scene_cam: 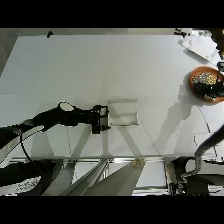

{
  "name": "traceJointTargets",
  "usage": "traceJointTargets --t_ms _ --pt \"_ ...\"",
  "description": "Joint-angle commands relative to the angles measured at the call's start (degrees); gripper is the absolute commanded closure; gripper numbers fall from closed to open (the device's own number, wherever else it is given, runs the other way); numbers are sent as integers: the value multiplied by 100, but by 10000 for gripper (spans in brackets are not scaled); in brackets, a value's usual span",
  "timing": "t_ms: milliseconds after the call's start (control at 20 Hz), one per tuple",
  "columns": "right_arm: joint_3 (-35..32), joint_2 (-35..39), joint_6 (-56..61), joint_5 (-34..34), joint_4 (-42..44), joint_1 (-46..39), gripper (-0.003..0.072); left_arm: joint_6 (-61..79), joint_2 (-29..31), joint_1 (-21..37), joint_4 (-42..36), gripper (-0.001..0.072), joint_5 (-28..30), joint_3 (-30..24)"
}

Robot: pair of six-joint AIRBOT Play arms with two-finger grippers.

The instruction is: Fold the box and place the chain.

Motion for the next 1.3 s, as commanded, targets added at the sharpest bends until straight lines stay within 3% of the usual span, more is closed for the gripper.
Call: traceJointTargets --t_ms 0,150,700,1050,1250 --pt "-2 -275 -11 175 -7 2 483 2 2 0 2 253 0 0" --pt "-2 -216 -11 131 -9 2 667 2 4 0 2 253 0 0" --pt "-2 927 -13 345 166 2 670 2 4 0 2 253 0 0" --pt "-2 1928 -1073 1272 1888 26 669 2 4 0 2 253 0 0" --pt "-2 2765 -1342 1517 1974 365 669 2 4 0 2 253 0 0"
